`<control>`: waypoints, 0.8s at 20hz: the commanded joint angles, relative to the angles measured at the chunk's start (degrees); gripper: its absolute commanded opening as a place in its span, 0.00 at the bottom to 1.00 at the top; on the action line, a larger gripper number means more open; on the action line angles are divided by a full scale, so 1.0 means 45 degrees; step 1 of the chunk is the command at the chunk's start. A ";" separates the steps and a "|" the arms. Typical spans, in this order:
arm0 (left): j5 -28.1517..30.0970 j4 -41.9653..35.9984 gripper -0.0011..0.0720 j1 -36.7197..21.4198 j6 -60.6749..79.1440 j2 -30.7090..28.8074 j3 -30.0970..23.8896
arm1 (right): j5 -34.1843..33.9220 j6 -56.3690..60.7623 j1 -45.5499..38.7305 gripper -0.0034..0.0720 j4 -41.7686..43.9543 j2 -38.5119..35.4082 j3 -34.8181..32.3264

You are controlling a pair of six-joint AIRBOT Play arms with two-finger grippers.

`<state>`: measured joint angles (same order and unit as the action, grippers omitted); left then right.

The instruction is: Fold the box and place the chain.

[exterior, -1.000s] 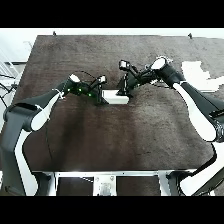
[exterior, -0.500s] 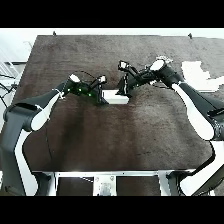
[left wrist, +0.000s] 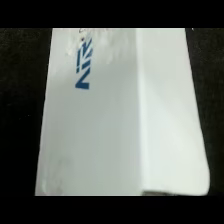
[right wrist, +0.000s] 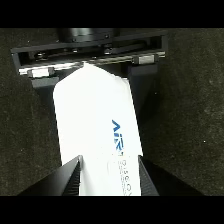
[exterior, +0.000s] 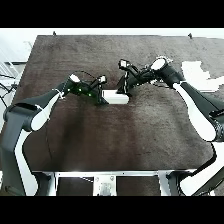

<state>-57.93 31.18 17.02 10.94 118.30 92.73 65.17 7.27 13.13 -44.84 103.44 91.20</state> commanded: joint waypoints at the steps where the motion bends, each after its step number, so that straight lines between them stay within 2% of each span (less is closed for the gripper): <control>1: 0.0000 0.0005 0.56 0.0005 0.0000 -0.0005 0.0000 | -0.0053 0.0044 0.0005 0.57 0.0010 -0.0015 -0.0010; 5: 0.0000 0.0000 0.56 0.0005 0.0005 -0.0005 0.0000 | -0.0578 0.0355 0.0019 0.57 0.0010 -0.0015 -0.0015; 13: -0.0005 0.0000 0.56 0.0005 0.0000 -0.0005 0.0000 | -0.0685 0.0481 0.0355 0.57 0.0005 -0.0015 -0.0563; 16: -0.0010 0.0005 0.56 0.0005 0.0000 -0.0005 0.0000 | -0.0680 0.0481 0.0374 0.52 0.0005 -0.0015 -0.0665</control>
<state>-57.95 31.18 17.02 10.92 118.30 92.73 62.26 9.32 14.61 -44.80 103.42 88.79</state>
